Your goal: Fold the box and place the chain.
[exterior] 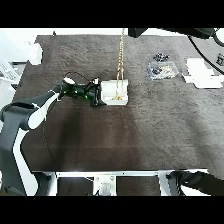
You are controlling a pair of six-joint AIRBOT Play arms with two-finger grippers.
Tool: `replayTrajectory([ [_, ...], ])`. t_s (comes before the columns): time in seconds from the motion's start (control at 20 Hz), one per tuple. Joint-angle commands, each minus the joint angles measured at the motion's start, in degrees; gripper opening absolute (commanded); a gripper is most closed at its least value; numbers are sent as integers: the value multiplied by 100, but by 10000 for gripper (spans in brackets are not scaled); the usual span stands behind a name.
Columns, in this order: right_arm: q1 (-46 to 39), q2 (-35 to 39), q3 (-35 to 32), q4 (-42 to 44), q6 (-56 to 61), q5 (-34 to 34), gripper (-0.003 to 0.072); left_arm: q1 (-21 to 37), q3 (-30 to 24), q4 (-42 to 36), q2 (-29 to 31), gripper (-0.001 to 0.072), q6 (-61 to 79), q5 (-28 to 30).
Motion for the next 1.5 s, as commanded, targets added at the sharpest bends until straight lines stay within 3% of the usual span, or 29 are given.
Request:
replayTrajectory([
  [0.0,15,-57,9,2,-22,-42,13,2,0,2,-2,417,2,2],
  [0.3,7,-262,-511,11,44,-35,13,2,0,2,-2,416,0,2],
  [0.5,9,-269,-1582,15,304,-66,13,2,0,2,-2,417,2,2],
  [0.7,4,-511,-3080,74,299,-907,12,2,0,2,-2,416,2,0],
  [0.8,4,-922,-3482,210,299,-1023,11,2,0,2,-2,417,2,2],
  [1.0,4,-1663,-3589,251,293,-1025,11,2,0,0,-2,416,2,0],
  [1.45,-210,-1738,-3416,249,282,-1016,16,2,0,2,-2,417,2,2],
])
